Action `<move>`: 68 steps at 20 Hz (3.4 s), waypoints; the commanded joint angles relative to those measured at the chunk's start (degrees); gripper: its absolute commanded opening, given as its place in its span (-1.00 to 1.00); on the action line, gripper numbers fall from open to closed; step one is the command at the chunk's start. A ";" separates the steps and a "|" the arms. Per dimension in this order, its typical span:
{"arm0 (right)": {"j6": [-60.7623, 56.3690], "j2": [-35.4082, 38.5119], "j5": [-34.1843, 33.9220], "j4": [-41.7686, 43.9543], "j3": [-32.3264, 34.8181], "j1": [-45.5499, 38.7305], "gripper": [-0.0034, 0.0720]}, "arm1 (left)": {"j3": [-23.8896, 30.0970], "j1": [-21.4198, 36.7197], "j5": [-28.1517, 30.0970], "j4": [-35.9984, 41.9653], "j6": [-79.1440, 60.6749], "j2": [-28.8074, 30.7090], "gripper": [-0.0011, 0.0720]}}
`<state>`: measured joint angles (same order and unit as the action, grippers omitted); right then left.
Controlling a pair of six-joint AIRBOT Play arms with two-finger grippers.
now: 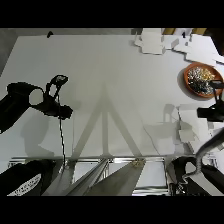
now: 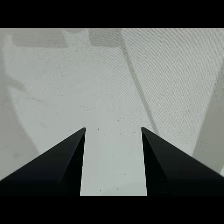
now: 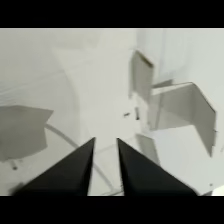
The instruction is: Fold the box and place the chain.
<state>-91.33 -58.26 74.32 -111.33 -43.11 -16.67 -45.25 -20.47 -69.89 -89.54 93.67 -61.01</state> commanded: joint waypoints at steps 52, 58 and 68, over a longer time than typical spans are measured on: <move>11.67 28.96 -16.04 36.79 21.88 25.88 -0.87 | -5.42 -0.13 10.34 62.77 -61.77 -15.67 0.45; 11.93 28.96 -16.06 36.76 21.88 25.88 -0.87 | -19.41 -2.86 -1.99 61.35 -64.17 -34.82 0.82; 11.91 28.96 -16.02 36.79 21.88 25.88 -0.87 | -19.52 -9.03 -1.88 71.14 -75.76 -41.68 0.71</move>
<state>-79.46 -29.34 58.26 -74.59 -21.23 9.15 -64.55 -27.92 -71.57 -20.62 20.62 -100.95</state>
